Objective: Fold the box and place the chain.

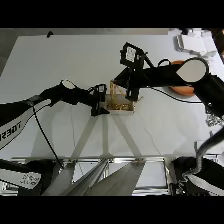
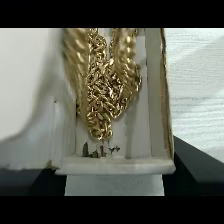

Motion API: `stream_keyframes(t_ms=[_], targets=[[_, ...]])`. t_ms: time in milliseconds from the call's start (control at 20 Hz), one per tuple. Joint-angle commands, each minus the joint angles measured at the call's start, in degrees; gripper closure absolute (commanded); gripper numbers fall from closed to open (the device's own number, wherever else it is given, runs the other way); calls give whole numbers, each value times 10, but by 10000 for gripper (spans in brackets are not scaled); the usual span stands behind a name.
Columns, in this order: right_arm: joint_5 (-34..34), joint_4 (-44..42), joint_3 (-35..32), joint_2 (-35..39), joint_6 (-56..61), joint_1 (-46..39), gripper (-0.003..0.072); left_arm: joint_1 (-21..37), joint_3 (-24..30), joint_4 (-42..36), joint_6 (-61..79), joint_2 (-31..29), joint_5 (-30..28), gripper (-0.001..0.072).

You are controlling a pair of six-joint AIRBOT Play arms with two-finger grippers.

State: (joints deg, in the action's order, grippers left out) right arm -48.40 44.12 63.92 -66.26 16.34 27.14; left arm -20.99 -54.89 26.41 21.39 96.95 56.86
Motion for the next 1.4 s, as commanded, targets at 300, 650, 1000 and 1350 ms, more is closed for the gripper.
stream_keyframes(t_ms=[300,650,1000,1350], targets=[[-111,244,-10,-84,169,4,672,0,0,0,0,0,0,632],[-114,242,-11,-95,169,-4,233,0,0,0,0,0,0,632],[-101,242,-40,-7,122,-111,234,0,0,0,0,0,0,632],[-26,150,-176,-54,-173,-194,117,0,0,0,0,0,0,632]])
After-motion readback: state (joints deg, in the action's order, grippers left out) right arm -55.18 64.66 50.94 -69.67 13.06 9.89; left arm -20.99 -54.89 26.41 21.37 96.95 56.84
